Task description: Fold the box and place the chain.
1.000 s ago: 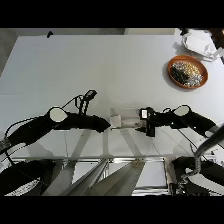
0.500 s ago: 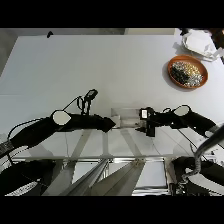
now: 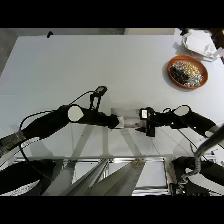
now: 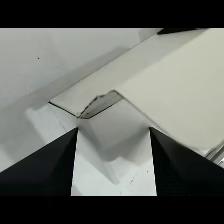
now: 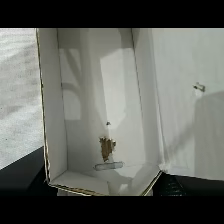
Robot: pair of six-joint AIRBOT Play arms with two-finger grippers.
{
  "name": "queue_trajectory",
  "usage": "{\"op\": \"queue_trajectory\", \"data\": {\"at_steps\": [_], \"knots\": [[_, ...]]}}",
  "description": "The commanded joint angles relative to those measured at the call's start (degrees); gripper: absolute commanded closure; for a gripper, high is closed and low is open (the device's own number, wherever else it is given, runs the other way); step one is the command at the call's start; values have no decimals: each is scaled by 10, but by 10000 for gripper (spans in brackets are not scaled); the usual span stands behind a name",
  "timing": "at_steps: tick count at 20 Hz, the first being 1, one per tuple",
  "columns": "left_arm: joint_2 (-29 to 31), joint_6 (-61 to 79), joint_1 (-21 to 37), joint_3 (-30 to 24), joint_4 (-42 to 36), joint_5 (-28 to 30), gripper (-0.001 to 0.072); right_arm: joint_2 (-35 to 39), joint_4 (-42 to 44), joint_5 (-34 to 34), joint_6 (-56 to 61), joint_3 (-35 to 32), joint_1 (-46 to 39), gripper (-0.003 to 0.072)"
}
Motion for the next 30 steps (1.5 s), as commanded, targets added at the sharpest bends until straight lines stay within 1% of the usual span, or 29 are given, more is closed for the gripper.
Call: {"op": "queue_trajectory", "data": {"at_steps": [1,4,9,12,14,16,20,21,22,23,26,30], "knots": [[-20,-99,-14,41,97,-59,203,0,0,0,0,0,0,228],[-21,-130,-14,48,111,-80,204,0,0,0,0,0,0,228],[-29,-193,-29,57,155,-88,204,0,0,0,0,0,0,228],[-61,-220,-38,101,177,-111,204,0,0,0,0,0,0,228],[-89,-236,-40,136,181,-137,205,0,0,0,0,0,0,228],[-107,-251,-43,159,187,-153,206,0,0,0,0,0,0,228],[-115,-313,-45,162,211,-161,228,0,0,0,0,0,0,228],[-115,-326,-47,162,222,-159,245,0,0,0,0,0,0,228],[-115,-337,-50,162,236,-155,300,0,0,0,0,0,0,228],[-115,-354,-53,162,255,-152,312,0,0,0,0,0,0,228],[-115,-439,-54,162,295,-152,314,0,0,0,0,0,0,228],[-116,-492,-61,162,301,-147,314,0,0,0,0,0,0,228]]}}
